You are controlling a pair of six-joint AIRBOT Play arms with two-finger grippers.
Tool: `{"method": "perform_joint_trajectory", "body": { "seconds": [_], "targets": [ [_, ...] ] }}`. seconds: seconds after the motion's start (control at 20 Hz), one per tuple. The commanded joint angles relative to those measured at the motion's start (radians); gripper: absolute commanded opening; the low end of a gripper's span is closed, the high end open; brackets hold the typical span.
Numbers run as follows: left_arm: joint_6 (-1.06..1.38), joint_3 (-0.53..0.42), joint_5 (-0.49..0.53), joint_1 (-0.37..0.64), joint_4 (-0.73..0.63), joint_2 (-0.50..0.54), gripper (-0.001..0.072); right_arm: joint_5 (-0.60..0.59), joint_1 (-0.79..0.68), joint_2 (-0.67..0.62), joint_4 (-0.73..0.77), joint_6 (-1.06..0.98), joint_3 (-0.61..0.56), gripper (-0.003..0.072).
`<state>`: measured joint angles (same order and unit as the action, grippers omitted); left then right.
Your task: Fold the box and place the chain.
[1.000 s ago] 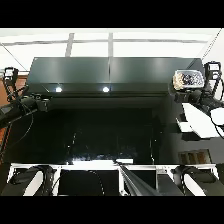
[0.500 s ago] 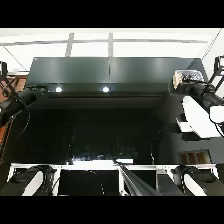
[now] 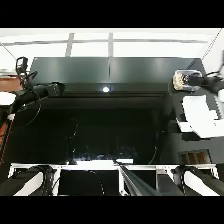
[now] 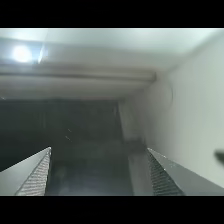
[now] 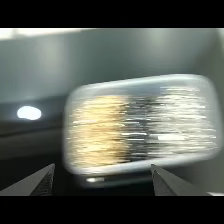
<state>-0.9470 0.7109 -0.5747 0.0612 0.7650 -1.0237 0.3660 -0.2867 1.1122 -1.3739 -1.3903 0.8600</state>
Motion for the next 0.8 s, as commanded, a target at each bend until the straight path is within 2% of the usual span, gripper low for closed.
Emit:
{"method": "perform_joint_trajectory", "body": {
  "seconds": [0.0, 0.15, 0.3, 0.5, 0.6, 0.7, 0.75],
  "targets": [
    [-0.266, 0.097, -0.193, -0.008, 0.315, -0.021, 0.0713, 0.231, -0.291, 0.030, -0.192, -0.083, 0.162, 0.0720],
    [-0.431, 0.123, -0.301, -0.009, 0.497, -0.021, 0.0713, 0.337, -0.546, 0.093, -0.188, -0.142, 0.254, 0.0720],
    [-0.476, 0.123, -0.296, -0.008, 0.440, -0.024, 0.0712, 0.473, -0.668, 0.204, -0.181, -0.122, 0.334, 0.0720],
    [-0.474, 0.123, -0.232, -0.007, 0.442, -0.025, 0.0712, 0.640, -0.688, 0.359, -0.040, 0.168, 0.380, 0.0720],
    [-0.475, 0.123, -0.236, -0.007, 0.438, -0.026, 0.0712, 0.720, -0.681, 0.425, -0.006, 0.279, 0.392, 0.0720],
    [-0.474, 0.123, -0.245, -0.007, 0.440, -0.029, 0.0713, 0.741, -0.679, 0.465, -0.008, 0.362, 0.396, 0.0720],
    [-0.473, 0.123, -0.238, -0.007, 0.444, -0.032, 0.0712, 0.715, -0.678, 0.478, -0.006, 0.384, 0.403, 0.0720]
  ]
}}
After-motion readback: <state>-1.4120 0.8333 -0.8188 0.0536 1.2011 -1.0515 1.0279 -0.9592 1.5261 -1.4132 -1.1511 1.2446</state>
